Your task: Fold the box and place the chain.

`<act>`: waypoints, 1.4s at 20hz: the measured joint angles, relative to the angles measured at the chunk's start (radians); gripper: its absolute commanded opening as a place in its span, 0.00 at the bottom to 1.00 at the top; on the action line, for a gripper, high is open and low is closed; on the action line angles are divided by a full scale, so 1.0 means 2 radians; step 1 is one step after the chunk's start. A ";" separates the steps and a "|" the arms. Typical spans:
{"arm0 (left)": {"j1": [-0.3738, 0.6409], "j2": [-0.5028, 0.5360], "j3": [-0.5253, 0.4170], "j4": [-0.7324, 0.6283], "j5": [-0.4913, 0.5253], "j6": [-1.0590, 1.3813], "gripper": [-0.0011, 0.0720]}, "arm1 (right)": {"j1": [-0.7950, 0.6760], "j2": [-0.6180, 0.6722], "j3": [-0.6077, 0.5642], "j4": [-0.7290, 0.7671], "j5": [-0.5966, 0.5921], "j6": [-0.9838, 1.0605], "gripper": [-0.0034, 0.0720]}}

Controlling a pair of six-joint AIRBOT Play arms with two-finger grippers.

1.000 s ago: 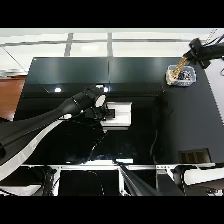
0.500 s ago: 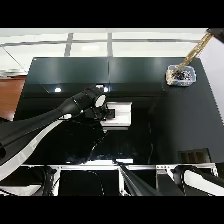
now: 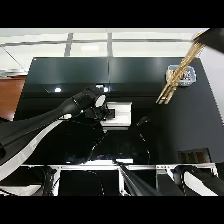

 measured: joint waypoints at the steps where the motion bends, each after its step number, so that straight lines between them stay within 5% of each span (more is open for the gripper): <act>1: 0.000 0.000 0.000 0.000 0.000 0.000 0.05 | 0.020 0.004 -0.007 0.001 0.011 -0.003 0.07; 11: 0.000 0.000 0.000 0.000 0.000 0.000 0.05 | 0.169 0.015 -0.053 0.009 -0.012 0.003 0.06; 28: 0.000 0.000 0.000 0.000 0.000 0.000 0.05 | 0.192 0.015 -0.055 0.035 -0.027 0.018 0.06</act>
